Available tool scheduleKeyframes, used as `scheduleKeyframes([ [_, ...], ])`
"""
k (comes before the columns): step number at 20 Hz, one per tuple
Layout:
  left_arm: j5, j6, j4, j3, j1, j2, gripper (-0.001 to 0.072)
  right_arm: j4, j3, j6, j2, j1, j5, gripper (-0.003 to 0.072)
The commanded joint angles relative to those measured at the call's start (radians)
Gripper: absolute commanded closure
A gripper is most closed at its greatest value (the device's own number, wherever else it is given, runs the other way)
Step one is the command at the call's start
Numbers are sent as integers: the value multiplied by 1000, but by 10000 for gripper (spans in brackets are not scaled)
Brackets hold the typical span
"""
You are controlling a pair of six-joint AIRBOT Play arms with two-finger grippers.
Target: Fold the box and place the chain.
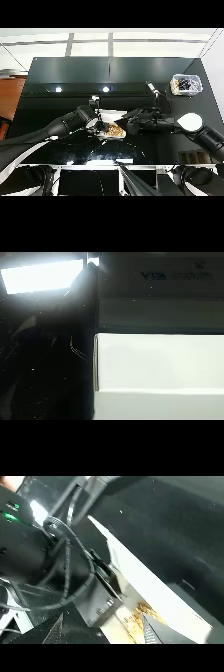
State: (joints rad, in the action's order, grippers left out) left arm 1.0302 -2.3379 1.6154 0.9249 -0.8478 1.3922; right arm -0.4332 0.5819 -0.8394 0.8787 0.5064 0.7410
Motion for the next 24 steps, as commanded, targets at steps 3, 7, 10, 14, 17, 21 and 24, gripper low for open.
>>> scheduleKeyframes([
  [3,-1,-16,0,1,1,0,679,-117,0,-72,-61,-266,323,116],
  [7,-48,-68,-31,3,0,0,679,-170,0,-92,-99,-437,449,117],
  [10,-70,-75,-30,26,0,0,680,-170,0,-91,-99,-448,459,117],
  [14,-87,-74,-15,42,0,3,680,-170,0,-91,-99,-448,455,117],
  [17,-90,-68,-28,42,0,18,680,-170,0,-91,-99,-448,454,117],
  [21,-107,-39,-30,44,0,20,680,-170,0,-91,-99,-448,452,117],
  [24,-104,1,-29,52,3,20,680,-170,0,-91,-99,-448,447,117],
])
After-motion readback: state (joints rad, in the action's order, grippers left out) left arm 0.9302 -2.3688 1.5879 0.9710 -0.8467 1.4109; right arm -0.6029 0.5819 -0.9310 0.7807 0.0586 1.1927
